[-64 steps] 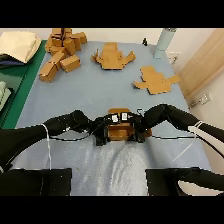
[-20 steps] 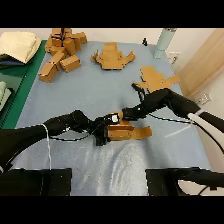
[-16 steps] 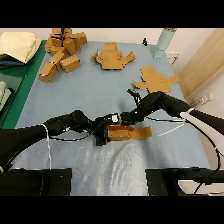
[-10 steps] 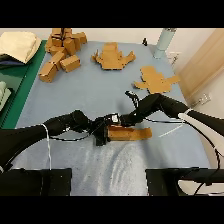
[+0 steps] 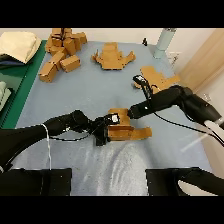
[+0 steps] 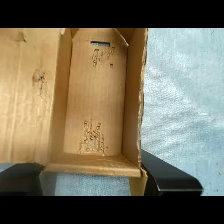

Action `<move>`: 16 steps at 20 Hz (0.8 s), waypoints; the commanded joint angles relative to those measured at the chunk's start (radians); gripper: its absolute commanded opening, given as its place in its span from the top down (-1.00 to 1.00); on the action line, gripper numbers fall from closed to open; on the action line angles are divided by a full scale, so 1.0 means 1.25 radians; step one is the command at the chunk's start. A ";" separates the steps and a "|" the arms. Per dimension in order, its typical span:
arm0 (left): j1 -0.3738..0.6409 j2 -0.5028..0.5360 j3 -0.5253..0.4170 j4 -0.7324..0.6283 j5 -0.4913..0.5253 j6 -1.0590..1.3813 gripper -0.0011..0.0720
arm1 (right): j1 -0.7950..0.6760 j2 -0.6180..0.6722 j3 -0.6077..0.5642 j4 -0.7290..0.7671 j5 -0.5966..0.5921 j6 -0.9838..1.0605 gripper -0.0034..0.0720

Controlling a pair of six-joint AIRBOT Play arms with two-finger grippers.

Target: Fold the box.

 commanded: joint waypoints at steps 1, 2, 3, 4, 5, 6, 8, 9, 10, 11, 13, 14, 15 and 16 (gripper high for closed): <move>0.001 0.000 0.000 0.001 0.000 0.001 -0.48 | 0.006 0.123 -0.068 -0.011 -0.077 -0.012 0.91; 0.001 0.000 0.000 0.001 0.000 0.001 -0.48 | 0.020 0.165 -0.110 -0.002 -0.079 -0.073 0.91; 0.001 0.000 0.000 0.001 0.000 0.001 -0.48 | 0.034 0.205 -0.151 0.012 -0.088 -0.164 0.91; 0.001 0.000 0.000 0.001 0.000 0.001 -0.48 | 0.048 0.239 -0.189 0.015 -0.090 -0.237 0.90; 0.001 0.000 0.000 0.001 0.000 0.001 -0.48 | 0.056 0.266 -0.222 -0.002 -0.088 -0.291 0.40; 0.001 0.000 0.000 0.001 0.000 0.001 -0.48 | 0.056 0.279 -0.247 -0.036 -0.078 -0.328 -0.56; 0.001 0.000 0.000 0.001 0.000 0.001 -0.48 | 0.056 0.277 -0.273 -0.136 -0.054 -0.397 -0.90; 0.001 0.000 0.000 0.001 0.000 0.001 -0.48 | 0.056 0.266 -0.278 -0.175 -0.024 -0.427 -0.90; 0.001 0.000 0.000 0.001 0.000 0.001 -0.48 | 0.056 0.251 -0.282 -0.202 0.019 -0.461 -0.90; 0.001 0.000 0.000 0.001 0.000 0.001 -0.48 | 0.056 0.231 -0.283 -0.215 0.072 -0.500 -0.90; 0.001 0.000 0.000 0.001 0.000 0.001 -0.48 | 0.056 0.184 -0.283 -0.207 0.161 -0.568 -0.90; 0.001 0.000 0.000 0.001 0.000 0.001 -0.48 | 0.056 0.160 -0.283 -0.186 0.198 -0.604 -0.90; 0.001 0.000 0.000 0.001 0.000 0.001 -0.48 | 0.056 0.139 -0.283 -0.155 0.226 -0.637 -0.90; 0.001 0.000 0.000 0.001 0.000 0.001 -0.48 | 0.056 0.120 -0.283 -0.113 0.246 -0.675 -0.90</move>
